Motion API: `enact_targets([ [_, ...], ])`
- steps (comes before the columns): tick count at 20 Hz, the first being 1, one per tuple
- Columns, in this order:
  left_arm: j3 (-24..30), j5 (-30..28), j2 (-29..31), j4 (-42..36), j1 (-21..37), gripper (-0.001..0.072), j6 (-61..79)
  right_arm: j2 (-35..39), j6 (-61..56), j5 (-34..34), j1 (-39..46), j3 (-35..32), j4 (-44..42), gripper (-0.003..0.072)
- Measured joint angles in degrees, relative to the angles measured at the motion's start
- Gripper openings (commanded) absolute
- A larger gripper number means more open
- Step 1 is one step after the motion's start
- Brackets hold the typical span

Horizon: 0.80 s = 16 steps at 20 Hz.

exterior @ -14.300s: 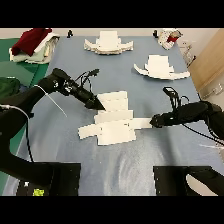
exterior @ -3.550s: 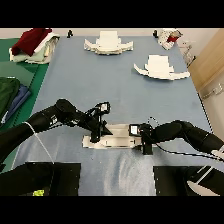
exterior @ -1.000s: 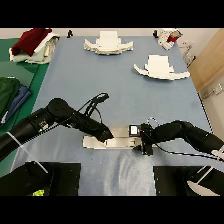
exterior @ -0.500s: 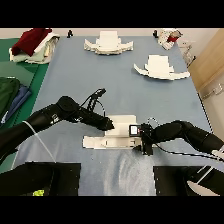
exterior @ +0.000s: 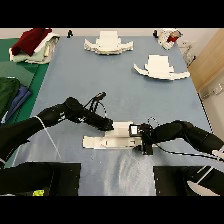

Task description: Fold the box.

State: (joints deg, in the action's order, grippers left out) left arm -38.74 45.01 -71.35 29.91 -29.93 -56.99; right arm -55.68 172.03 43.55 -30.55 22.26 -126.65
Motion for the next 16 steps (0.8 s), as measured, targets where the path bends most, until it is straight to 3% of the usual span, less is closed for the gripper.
enact_targets([
  [6, -3.5, 1.4, 4.9, 2.3, 0.0, 0.0013, 4.4, 0.0, 0.0, 0.0, 0.0, 0.0, 0.0, 0.0528],
  [11, -4.8, 3.6, 18.2, 11.7, -1.3, 0.0012, 6.0, 0.0, 0.0, 0.0, 0.0, 0.0, 0.0, 0.0528],
  [16, -1.4, 6.1, 30.0, 23.5, -7.2, 0.0015, 6.4, 0.0, 0.0, 0.0, 0.0, 0.0, 0.0, 0.0528],
])
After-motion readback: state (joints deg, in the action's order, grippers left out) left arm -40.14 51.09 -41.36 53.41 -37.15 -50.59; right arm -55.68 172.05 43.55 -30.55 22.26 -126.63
